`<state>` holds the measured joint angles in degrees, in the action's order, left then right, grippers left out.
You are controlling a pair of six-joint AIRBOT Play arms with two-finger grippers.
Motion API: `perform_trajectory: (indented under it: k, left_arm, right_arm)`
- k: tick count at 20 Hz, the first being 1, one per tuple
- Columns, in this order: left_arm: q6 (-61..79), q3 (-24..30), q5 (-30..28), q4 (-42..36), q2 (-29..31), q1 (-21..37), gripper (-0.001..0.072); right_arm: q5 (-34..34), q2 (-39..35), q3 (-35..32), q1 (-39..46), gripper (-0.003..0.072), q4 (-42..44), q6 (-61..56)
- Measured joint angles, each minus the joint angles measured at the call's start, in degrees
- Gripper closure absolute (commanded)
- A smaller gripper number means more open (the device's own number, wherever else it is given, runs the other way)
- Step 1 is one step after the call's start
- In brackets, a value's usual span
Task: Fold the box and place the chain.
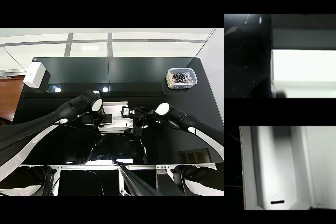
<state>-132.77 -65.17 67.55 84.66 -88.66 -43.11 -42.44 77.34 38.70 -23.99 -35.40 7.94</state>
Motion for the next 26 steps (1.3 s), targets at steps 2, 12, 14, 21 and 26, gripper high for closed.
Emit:
perform_trajectory:
  k: [2,12,14,21,26]
  left_arm:
    - [0.74,0.0,0.07,0.17,0.02,0.0,0.0683]
    - [2.34,0.0,0.37,0.52,0.02,0.0,0.0682]
    - [2.38,0.0,0.39,0.46,0.04,0.0,0.0682]
    - [2.75,-0.02,1.09,0.26,0.04,0.0,0.0682]
    - [2.75,0.0,1.44,0.2,0.04,0.02,0.0683]
  right_arm:
    - [-1.51,-1.97,0.07,0.2,-0.0022,-1.11,-0.94]
    - [-3.52,-5.92,0.07,0.37,0.0265,-9.88,-1.97]
    - [-3.04,-6.01,0.07,0.37,0.0391,-9.49,-1.95]
    - [-1.73,-5.62,0.02,0.24,0.0556,-2.67,-1.77]
    - [0.13,-2.62,0.02,-0.59,0.0557,6.54,-1.81]
